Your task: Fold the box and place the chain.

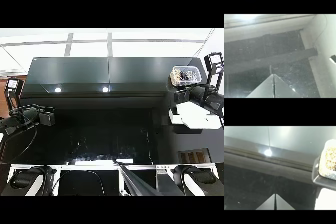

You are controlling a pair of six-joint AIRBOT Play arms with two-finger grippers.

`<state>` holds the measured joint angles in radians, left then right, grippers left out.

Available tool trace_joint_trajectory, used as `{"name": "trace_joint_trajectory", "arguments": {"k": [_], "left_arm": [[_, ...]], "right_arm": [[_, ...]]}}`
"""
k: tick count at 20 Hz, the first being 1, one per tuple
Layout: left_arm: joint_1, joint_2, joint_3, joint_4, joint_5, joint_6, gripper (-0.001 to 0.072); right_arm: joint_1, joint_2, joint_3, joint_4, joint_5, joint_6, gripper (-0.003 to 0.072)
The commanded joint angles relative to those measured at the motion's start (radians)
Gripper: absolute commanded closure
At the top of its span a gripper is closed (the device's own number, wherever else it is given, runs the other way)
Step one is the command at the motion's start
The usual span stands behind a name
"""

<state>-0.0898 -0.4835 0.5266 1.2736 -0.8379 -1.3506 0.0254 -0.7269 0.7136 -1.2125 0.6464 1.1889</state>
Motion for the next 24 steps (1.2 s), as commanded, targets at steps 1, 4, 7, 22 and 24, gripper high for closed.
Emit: {"name": "trace_joint_trajectory", "arguments": {"k": [1,4,7,22,24], "left_arm": [[0.0,0.001,0.0,0.0,0.0,0.0,0.068],[0.0,0.001,0.0,0.0,0.0,0.0,0.0681],[0.0,0.001,0.0,0.0,0.0,0.0,0.068],[-0.002,-0.012,-0.001,-0.036,0.21,0.0,0.068],[-0.001,-0.015,-0.001,-0.036,0.248,0.0,0.068]], "right_arm": [[0.001,-0.001,0.0,0.0,0.0,0.0,0.067],[0.001,-0.001,0.0,0.0,0.0,0.0,0.067],[0.001,-0.001,0.0,0.0,0.0,0.0,0.067],[0.002,-0.001,0.0,0.269,-0.323,0.0,0.067],[0.002,-0.001,0.0,0.332,-0.411,0.0,0.067]]}}
